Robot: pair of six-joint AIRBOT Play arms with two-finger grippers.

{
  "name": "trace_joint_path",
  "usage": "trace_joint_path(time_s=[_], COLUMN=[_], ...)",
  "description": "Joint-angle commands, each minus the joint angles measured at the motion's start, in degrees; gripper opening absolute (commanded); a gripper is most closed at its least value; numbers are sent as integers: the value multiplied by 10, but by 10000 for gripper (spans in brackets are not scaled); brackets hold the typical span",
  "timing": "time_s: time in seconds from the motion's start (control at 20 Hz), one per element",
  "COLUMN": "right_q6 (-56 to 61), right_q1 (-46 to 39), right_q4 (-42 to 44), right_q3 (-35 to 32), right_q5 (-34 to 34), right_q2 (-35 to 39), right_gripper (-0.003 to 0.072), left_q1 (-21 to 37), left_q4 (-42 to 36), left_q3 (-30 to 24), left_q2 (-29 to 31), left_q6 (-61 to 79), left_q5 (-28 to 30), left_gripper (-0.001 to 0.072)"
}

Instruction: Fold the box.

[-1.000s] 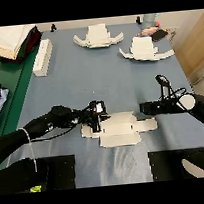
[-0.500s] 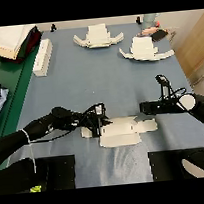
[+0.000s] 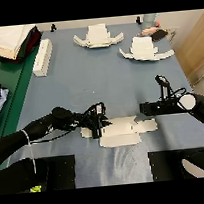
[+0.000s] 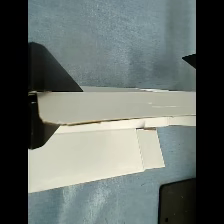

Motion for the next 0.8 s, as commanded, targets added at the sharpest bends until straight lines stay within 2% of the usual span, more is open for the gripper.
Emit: trace_joint_path(time_s=[0.0, 0.1, 0.25, 0.35, 0.55, 0.75], right_q6=[9, 50, 84, 80, 14, -73], right_q1=[0, 0, 1, 23, 151, 343], right_q4=[4, 4, 14, 22, -34, -144], right_q3=[12, 33, 56, 56, 56, 22], right_q5=[68, 127, 261, 312, 296, 206], right_q2=[21, 53, 98, 124, 145, 145], right_gripper=[2, 2, 2, 2, 2, 1], left_q1=[0, 0, 0, 0, 0, 0], left_q4=[3, 3, 3, 3, 3, 3], left_q3=[0, 0, -1, -1, -1, -1], left_q2=[0, 0, 0, 0, 0, 0], left_q6=[-2, -2, -2, -2, -2, -2], left_q5=[2, 2, 2, 2, 2, 2], left_gripper=[16, 16, 16, 16, 16, 16])
